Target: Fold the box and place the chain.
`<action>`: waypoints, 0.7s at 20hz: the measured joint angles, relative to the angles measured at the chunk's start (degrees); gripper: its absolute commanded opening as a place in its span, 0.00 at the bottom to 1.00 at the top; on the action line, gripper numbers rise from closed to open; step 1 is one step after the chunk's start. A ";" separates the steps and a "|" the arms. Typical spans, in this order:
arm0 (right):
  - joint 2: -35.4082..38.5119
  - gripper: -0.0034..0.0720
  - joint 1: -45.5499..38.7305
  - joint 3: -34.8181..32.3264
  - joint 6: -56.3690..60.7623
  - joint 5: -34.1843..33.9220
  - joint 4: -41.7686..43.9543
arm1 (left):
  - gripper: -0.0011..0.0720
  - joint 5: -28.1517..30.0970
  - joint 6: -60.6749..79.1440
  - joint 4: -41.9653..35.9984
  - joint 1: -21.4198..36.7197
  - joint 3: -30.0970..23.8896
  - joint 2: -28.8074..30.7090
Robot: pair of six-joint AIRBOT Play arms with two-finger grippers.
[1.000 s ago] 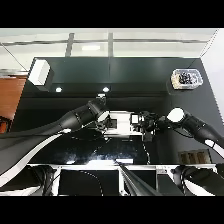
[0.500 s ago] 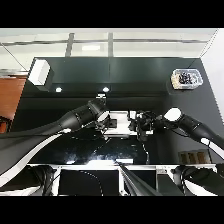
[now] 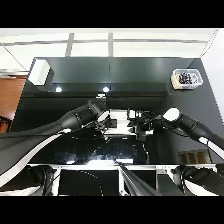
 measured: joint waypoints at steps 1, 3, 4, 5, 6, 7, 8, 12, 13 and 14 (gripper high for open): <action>0.00 0.06 0.00 0.00 0.02 -0.04 0.15 | 0.05 0.11 0.00 0.00 0.00 0.00 0.00; 0.33 0.06 -0.26 0.07 2.14 -0.02 -0.07 | 0.05 0.13 -0.02 -0.02 0.00 0.00 0.00; 0.87 0.06 -0.83 0.17 5.16 0.11 -0.61 | 0.05 0.15 -0.02 -0.02 0.00 0.00 0.00; 1.77 0.06 -1.88 0.46 9.81 0.70 -2.05 | 0.05 0.15 -0.04 -0.02 0.00 0.00 0.00; 2.99 0.06 -3.54 0.94 15.47 1.73 -4.09 | 0.05 0.09 -0.07 -0.02 0.00 0.00 0.00; 4.31 0.06 -5.64 1.60 21.07 2.91 -6.12 | 0.05 -0.04 -0.02 -0.11 0.00 0.00 0.00; 5.75 0.06 -8.61 2.16 27.04 4.24 -8.22 | 0.05 -0.13 -0.02 -0.20 0.02 0.00 0.00; 8.79 0.06 -25.92 2.75 52.22 6.86 -14.71 | 0.05 -0.17 0.00 -0.11 0.07 0.00 0.00; 8.96 0.06 -30.71 2.43 58.93 7.61 -15.76 | 0.05 -0.17 0.00 -0.04 0.07 0.00 0.00; 8.94 0.05 -34.67 2.03 64.19 8.81 -16.61 | 0.05 -0.20 0.00 -0.02 0.07 0.00 0.00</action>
